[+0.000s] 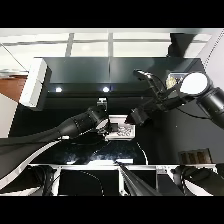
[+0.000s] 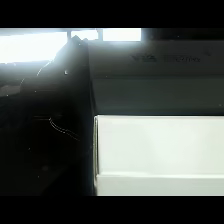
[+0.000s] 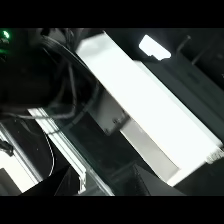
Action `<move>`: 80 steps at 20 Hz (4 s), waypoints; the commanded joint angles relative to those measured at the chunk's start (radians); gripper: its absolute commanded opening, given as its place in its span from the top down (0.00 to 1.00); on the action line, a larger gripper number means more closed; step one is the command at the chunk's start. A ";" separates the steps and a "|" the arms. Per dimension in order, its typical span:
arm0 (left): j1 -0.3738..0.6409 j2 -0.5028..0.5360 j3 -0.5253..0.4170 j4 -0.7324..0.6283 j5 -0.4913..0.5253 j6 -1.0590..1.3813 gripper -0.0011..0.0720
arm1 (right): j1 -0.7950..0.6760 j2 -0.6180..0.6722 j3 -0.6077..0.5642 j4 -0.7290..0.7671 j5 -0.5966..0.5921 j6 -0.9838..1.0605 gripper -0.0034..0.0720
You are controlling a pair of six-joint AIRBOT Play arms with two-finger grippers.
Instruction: Fold the box and place the chain.
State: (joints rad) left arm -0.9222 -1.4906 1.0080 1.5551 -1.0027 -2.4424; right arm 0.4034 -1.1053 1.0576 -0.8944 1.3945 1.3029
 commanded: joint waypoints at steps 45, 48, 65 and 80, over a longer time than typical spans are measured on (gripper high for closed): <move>0.001 0.000 0.000 0.000 0.000 0.000 0.94 | -0.420 -0.312 -0.077 -0.470 -0.690 0.511 0.90; 0.001 0.000 0.000 0.000 0.000 0.000 0.94 | -0.430 -0.188 -0.034 -0.472 -0.622 0.433 0.90; 0.001 0.000 0.000 0.000 0.000 0.000 0.94 | -0.394 0.206 0.346 -0.064 0.091 0.159 0.90; 0.001 0.000 0.000 0.000 0.000 0.000 0.94 | -0.007 0.204 0.078 0.030 0.066 0.116 0.91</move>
State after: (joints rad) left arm -0.9222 -1.4906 1.0080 1.5551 -1.0023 -2.4420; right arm 0.3347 -0.9005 1.2007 -0.9104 1.5352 1.4307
